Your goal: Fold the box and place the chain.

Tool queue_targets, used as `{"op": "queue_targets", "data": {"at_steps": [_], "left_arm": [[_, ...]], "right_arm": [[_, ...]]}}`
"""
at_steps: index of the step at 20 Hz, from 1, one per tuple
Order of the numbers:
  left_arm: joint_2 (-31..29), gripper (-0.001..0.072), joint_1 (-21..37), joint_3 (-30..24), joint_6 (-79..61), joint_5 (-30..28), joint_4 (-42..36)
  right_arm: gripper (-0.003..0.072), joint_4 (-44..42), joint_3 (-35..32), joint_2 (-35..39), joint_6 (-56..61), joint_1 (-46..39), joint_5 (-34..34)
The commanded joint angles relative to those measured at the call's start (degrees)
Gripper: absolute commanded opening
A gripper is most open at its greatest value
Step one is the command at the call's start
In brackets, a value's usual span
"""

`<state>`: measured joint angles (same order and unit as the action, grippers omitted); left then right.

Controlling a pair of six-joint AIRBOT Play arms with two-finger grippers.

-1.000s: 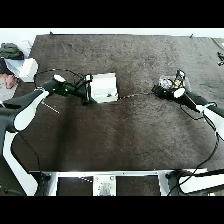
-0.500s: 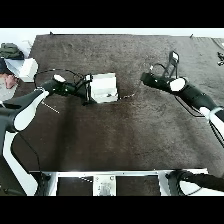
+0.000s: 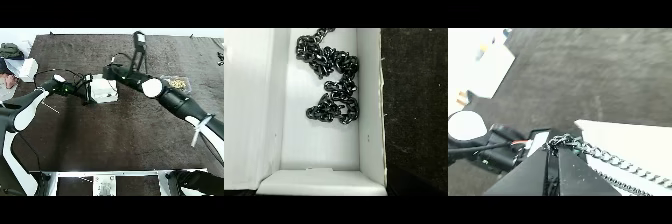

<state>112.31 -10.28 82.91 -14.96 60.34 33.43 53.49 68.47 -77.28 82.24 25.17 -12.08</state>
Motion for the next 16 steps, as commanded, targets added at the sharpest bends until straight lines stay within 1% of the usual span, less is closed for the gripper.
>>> {"op": "queue_targets", "data": {"at_steps": [1,3,5,7,10,12,14,16], "left_arm": [[0.02,0.0462,-0.02,-0.02,-0.04,0.13,0.02],[0.02,0.0462,-0.02,-0.02,-0.02,0.15,0.02],[0.02,0.0462,-0.02,-0.02,-0.02,0.13,0.0],[0.02,0.0462,-0.02,-0.02,-0.04,0.17,0.02],[0.02,0.0462,-0.02,-0.02,-0.02,0.15,0.02],[0.02,0.0462,-0.02,-0.02,-0.02,0.15,0.02],[0.02,0.0462,-0.02,-0.02,-0.04,0.17,0.02],[0.02,0.0462,-0.02,-0.02,-0.02,0.15,0.0]], "right_arm": [[-0.0007,-2.64,1.44,-5.2,0.74,2.71,1.01],[-0.0007,-4.17,1.44,-7.37,0.76,3.19,2.54],[-0.0007,-5.35,2.1,-7.65,0.68,4.0,2.89],[-0.0007,-5.2,5.07,-7.65,-0.63,4.9,2.64],[-0.0007,-4.68,10.16,-7.67,-2.91,6.01,-1.11],[-0.0007,-4.37,12.13,-7.67,-3.58,6.05,-3.15],[-0.0007,-2.01,12.33,-7.72,-4.24,5.75,-3.69],[-0.0007,-0.55,11.43,-7.72,-4.24,4.59,-5.75]]}}
